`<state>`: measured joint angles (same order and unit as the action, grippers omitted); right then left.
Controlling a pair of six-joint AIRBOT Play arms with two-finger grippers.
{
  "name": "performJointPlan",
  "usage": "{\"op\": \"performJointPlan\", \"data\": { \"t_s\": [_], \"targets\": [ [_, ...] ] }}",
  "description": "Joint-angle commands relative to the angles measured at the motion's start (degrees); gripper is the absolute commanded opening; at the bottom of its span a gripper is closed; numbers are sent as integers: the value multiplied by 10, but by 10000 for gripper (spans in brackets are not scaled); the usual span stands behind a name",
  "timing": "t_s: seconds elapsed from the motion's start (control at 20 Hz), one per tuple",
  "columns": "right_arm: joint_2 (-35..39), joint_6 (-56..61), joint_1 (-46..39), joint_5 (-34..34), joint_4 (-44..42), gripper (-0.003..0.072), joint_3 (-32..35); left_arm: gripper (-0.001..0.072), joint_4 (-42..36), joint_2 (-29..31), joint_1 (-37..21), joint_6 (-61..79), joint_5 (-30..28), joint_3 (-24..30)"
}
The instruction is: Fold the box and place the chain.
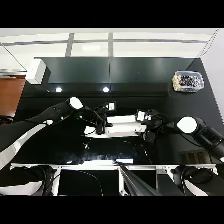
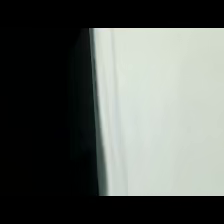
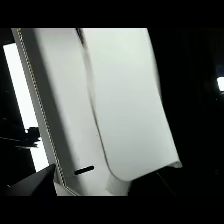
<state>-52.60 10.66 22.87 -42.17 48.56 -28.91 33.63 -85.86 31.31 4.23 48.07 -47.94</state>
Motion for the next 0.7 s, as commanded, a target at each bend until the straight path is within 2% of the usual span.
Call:
{"op": "performJointPlan", "data": {
  "t_s": [0.0,0.3,0.65],
  "targets": [
    [-10,-22,-21,-5,-19,676,-1,26,0,0,1,0,0,0],
    [-49,-130,-39,-23,-124,676,-1,26,0,0,1,0,0,0],
    [-85,-159,-38,-56,-153,676,3,27,0,0,0,0,0,0]
  ]
}}
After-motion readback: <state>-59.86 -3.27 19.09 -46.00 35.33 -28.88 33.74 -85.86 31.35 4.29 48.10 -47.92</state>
